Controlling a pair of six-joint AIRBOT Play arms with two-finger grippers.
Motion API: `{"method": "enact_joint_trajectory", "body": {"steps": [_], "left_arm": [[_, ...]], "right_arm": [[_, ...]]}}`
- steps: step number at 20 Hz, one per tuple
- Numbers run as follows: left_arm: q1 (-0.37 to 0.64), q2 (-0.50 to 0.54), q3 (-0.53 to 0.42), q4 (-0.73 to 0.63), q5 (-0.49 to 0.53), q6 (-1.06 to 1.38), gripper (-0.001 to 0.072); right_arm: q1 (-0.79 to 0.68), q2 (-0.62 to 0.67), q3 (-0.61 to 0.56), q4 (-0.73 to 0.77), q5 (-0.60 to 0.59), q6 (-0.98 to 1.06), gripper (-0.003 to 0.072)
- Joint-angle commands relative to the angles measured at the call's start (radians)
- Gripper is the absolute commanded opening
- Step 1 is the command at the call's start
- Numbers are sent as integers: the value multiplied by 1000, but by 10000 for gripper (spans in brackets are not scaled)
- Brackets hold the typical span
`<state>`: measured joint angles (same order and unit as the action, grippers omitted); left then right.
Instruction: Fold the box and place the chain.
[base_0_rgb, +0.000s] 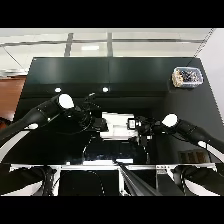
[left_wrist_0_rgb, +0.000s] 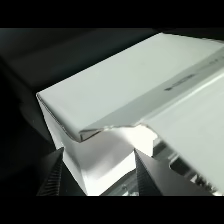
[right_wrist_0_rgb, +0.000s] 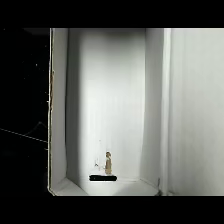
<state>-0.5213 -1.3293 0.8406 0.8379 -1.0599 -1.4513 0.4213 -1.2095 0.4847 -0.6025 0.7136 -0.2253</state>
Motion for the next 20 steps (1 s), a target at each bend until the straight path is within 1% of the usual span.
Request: {"method": "enact_joint_trajectory", "body": {"steps": [1,4,8,12,14,17,19,20], "left_arm": [[-37,0,2,48,55,-54,506],[-47,0,2,52,63,-72,506],[-50,0,2,125,66,-147,506],[-53,0,3,145,69,-194,506],[-82,-1,16,231,68,-265,506],[-166,-8,66,438,58,-447,506],[-222,-26,103,550,32,-566,506],[-248,-41,124,582,14,-606,506]], "right_arm": [[0,0,0,0,0,0,408],[0,0,0,0,0,0,408],[0,0,0,0,0,0,408],[0,0,0,0,0,0,408],[0,0,0,0,0,1,408],[0,0,0,0,0,0,408],[0,0,0,0,0,0,408],[0,0,0,0,0,0,408]]}}
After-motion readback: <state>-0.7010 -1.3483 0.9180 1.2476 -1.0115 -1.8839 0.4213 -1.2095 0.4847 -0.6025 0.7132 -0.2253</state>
